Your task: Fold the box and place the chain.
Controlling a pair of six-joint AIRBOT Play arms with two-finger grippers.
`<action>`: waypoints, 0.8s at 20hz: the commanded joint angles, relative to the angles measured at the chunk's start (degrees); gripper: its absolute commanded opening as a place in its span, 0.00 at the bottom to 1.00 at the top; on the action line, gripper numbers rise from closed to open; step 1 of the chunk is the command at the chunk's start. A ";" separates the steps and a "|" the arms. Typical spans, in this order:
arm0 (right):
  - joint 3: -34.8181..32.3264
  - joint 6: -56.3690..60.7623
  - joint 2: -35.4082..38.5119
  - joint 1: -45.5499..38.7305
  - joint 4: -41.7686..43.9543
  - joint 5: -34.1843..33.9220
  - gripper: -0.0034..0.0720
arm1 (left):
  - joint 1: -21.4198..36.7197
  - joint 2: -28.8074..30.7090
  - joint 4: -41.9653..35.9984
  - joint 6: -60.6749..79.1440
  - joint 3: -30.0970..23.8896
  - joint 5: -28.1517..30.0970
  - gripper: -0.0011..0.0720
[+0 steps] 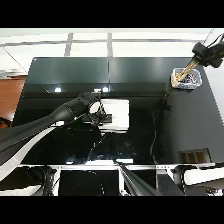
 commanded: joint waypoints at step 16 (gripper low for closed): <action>14.10 -12.90 20.28 -0.02 17.86 8.09 0.06 | 0.00 0.00 0.02 0.04 0.04 0.00 0.05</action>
